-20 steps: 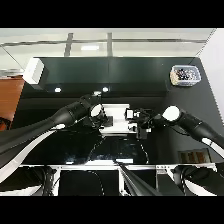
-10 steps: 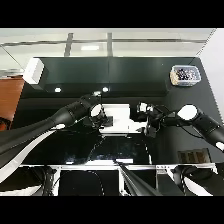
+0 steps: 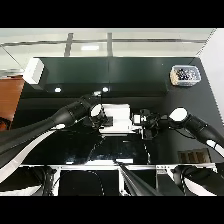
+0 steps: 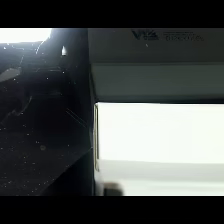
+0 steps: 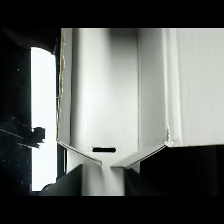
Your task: Fold the box and place the chain.
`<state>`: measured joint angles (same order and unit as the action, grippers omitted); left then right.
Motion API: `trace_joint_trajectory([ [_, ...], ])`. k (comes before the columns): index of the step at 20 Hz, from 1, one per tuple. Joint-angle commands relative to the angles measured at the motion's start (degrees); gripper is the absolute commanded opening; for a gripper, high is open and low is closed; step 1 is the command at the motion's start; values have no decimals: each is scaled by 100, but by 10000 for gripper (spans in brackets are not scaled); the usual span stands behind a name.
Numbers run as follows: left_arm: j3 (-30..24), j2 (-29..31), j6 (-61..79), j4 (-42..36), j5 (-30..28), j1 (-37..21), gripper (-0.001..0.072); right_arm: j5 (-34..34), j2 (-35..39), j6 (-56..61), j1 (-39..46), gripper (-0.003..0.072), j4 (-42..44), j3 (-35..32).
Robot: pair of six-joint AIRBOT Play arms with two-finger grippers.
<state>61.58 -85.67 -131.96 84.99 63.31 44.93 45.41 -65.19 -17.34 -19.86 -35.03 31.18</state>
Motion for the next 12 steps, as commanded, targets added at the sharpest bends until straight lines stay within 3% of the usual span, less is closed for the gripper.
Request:
trace_joint_trajectory([
  [1, 4, -2, 0, 0, -7, -7, 28, 7, -79, -339, -79, 243, 210, -2],
  [7, 4, -2, 0, 0, -7, -7, 28, 2, -79, -164, -98, 242, 560, -4],
  [12, 4, -2, -2, 0, -20, -7, 28, -72, -328, -90, -142, 244, 1617, -7],
])
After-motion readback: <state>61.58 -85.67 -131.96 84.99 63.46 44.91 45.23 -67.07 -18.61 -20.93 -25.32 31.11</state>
